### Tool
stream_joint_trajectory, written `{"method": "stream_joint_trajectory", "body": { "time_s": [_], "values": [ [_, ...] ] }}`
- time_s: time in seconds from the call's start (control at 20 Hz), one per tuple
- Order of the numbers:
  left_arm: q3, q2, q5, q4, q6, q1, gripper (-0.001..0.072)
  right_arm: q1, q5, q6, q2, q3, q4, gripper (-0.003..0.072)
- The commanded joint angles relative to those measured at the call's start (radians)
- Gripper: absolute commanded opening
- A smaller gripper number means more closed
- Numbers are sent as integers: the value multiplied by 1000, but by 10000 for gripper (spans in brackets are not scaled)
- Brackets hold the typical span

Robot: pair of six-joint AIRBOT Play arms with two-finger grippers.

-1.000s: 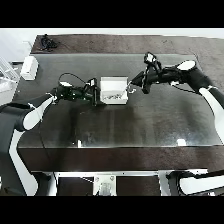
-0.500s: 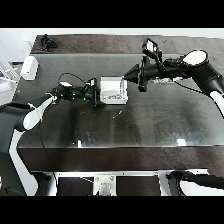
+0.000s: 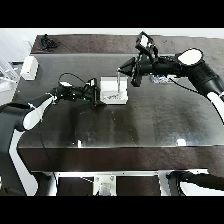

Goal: Fold the box and place the chain.

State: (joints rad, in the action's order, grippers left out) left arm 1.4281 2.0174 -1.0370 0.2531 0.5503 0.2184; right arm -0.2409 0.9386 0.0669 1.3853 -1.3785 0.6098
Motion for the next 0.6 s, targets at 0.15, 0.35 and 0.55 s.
{"method": "stream_joint_trajectory", "body": {
  "time_s": [0.15, 0.35, 0.55],
  "values": [
    [0, 0, 0, 0, 0, -1, 280, -14, -14, 1, 18, 22, 1, 2],
    [0, 0, 0, 0, 0, -1, 281, -13, -15, 1, 90, 76, 4, 3],
    [0, 0, 0, 0, 0, -1, 281, -14, -18, 1, 225, 77, 3, 4]
  ]
}}
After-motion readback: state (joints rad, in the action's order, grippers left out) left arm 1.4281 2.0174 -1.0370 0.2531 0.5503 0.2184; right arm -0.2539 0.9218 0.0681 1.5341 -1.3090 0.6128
